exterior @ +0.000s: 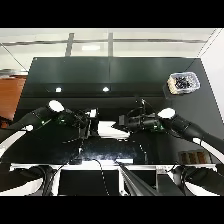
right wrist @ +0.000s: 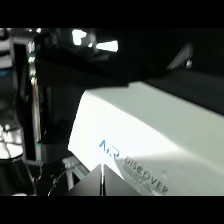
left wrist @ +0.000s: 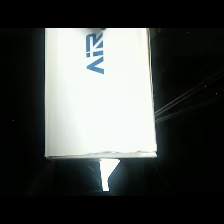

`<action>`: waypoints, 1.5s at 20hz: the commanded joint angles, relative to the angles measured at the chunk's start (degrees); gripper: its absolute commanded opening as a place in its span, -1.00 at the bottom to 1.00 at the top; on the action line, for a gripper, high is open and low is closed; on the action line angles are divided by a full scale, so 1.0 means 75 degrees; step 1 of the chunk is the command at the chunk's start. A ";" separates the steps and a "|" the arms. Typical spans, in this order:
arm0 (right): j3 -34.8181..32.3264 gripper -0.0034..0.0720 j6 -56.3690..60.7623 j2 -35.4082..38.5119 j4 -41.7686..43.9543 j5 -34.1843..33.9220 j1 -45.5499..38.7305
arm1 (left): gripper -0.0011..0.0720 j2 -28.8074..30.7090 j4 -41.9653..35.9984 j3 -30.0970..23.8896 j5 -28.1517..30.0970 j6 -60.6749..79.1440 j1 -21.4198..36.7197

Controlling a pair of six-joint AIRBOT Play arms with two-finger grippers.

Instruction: Fold the box and place the chain.

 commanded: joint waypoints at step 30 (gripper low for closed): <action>-0.0003 -0.86 -0.0090 -0.0391 -0.0705 -0.0297 0.0303 | 0.31 -0.0006 0.0009 -0.0006 -0.0003 0.0000 -0.0006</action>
